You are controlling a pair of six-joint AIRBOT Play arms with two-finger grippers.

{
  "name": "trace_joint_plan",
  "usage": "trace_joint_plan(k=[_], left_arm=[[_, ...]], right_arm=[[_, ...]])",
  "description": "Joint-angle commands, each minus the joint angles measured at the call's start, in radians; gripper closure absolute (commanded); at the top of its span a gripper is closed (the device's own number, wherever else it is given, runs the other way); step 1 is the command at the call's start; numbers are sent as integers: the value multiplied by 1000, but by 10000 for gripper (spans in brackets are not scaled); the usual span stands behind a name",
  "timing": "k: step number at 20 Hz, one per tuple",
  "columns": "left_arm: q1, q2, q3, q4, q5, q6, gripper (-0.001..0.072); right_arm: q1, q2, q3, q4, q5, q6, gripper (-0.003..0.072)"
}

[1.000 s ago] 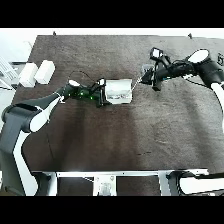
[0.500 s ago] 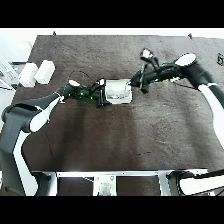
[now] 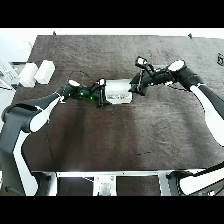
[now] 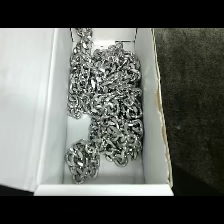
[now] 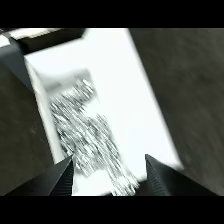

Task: Fold the box and place the chain.

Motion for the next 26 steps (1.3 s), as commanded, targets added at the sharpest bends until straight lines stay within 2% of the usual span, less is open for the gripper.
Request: trace_joint_plan(k=[1, 6, 11, 12, 16, 18, 19, 20, 21, 22, 26], left_arm=[[1, 1, 0, 0, 1, 0, 238], [1, 1, 0, 0, 0, 0, 238], [1, 1, 0, 0, 0, 0, 239], [1, 1, 0, 0, 0, 0, 238], [1, 1, 0, 0, 0, 0, 238], [1, 1, 0, 0, 0, 0, 239], [1, 1, 0, 0, 0, 0, 238], [1, 1, 0, 0, 0, 0, 238], [1, 1, 0, 0, 0, 0, 239], [1, 1, 0, 0, 0, 0, 239], [1, 1, 0, 0, 0, 0, 239]], right_arm=[[-72, -27, -2, -5, 1, -117, 185], [-85, -126, -2, -6, -2, -274, 186], [-72, -174, 0, -3, -14, -318, 194], [-68, -177, 0, 3, -13, -327, 238], [-50, -190, 0, 35, -18, -340, 281], [-40, -197, 0, 37, -19, -340, 344], [-38, -200, 0, 37, -22, -340, 425], [-37, -199, 1, 37, -34, -332, 556], [-37, -199, 8, 36, -36, -318, 649], [-41, -194, 22, 35, -36, -271, 677], [-78, -80, 36, 35, -21, -191, 679]])
